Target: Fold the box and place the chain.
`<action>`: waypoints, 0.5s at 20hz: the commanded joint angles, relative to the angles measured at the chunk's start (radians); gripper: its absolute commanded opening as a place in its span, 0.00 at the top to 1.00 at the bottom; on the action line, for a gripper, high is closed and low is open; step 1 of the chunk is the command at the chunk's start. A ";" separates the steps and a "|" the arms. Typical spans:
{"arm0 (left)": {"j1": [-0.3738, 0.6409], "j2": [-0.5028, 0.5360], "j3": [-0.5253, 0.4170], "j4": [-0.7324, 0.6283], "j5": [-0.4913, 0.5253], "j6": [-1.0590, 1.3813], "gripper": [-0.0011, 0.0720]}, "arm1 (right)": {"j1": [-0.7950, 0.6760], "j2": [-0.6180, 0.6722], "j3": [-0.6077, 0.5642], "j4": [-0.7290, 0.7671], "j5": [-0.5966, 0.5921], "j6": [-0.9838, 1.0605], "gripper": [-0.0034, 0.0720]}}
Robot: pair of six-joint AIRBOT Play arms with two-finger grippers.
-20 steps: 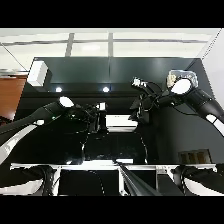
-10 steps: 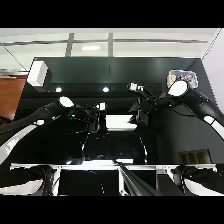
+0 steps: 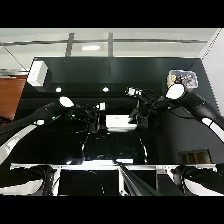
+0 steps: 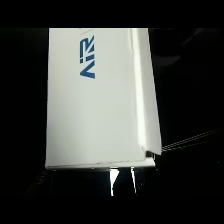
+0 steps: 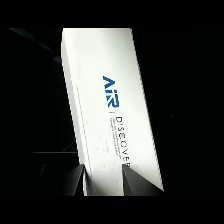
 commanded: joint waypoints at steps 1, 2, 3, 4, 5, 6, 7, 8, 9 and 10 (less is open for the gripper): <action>-0.001 -0.001 0.000 0.000 0.000 0.000 0.49 | 0.001 0.000 -0.001 -0.003 -0.002 0.000 0.61; -0.001 -0.001 0.000 0.000 0.000 0.000 0.49 | 0.001 0.000 -0.001 -0.003 -0.002 0.000 0.61; -0.001 -0.001 0.000 0.000 0.000 0.000 0.49 | 0.001 0.000 0.000 -0.002 -0.002 0.000 0.69; -0.001 -0.001 0.000 0.000 0.000 0.000 0.49 | 0.001 0.000 0.000 0.003 -0.002 0.000 0.69; -0.001 -0.001 0.000 0.000 0.000 0.000 0.49 | 0.001 0.002 0.000 0.009 -0.003 0.000 0.69; -0.001 -0.001 0.000 0.000 0.000 0.000 0.49 | 0.001 0.003 0.001 0.014 -0.002 0.000 0.69; -0.001 -0.001 0.000 0.000 0.000 0.000 0.49 | 0.001 0.005 0.001 0.014 -0.002 0.000 0.69; -0.001 -0.001 0.000 0.000 0.000 0.000 0.49 | 0.001 0.005 0.002 0.014 -0.002 0.000 0.69; -0.001 -0.001 0.000 0.000 0.000 0.000 0.49 | 0.001 0.006 0.002 0.014 -0.002 0.000 0.69; -0.001 -0.001 0.000 0.000 0.000 0.000 0.49 | 0.001 0.009 0.002 0.015 -0.002 0.000 0.69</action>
